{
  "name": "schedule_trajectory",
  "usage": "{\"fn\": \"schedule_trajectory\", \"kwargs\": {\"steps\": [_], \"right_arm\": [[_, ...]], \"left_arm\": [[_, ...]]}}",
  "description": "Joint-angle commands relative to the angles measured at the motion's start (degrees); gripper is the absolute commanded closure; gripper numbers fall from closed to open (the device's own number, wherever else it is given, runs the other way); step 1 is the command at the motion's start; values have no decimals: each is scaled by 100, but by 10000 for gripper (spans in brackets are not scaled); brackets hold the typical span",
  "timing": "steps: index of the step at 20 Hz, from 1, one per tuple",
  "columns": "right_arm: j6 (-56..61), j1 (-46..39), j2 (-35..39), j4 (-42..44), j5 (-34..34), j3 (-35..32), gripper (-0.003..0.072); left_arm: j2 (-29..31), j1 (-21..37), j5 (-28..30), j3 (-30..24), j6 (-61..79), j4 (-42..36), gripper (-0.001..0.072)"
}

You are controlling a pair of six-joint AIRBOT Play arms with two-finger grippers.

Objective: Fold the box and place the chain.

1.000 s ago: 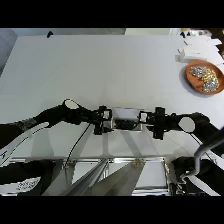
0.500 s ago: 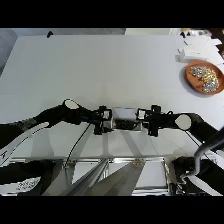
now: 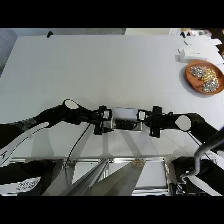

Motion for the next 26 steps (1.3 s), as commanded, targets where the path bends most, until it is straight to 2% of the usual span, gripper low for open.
{"fn": "schedule_trajectory", "kwargs": {"steps": [1,4,7,10,11,16,21,23,24,26], "right_arm": [[1191,-2,356,-756,295,125,670],[1480,0,793,-575,1147,483,670],[1663,0,994,225,1751,938,670],[1631,44,988,1818,1342,1034,670],[1606,173,984,2098,1145,1034,670],[1694,1027,649,2175,66,1034,669],[1832,1292,-31,2153,44,1034,664],[1838,1290,-61,2120,44,1036,525],[1891,1290,-61,2090,48,1047,480],[2028,1290,-61,1897,162,1207,482]], "left_arm": [[4,7,2,0,2,0,569],[4,7,2,0,2,0,569],[4,7,2,0,2,-2,569],[4,7,2,0,4,0,569],[4,7,2,0,2,0,569],[4,7,2,0,2,-2,569],[4,7,2,0,2,0,569],[4,7,2,0,2,0,569],[4,7,2,0,2,0,569],[4,7,2,0,2,0,569]]}}
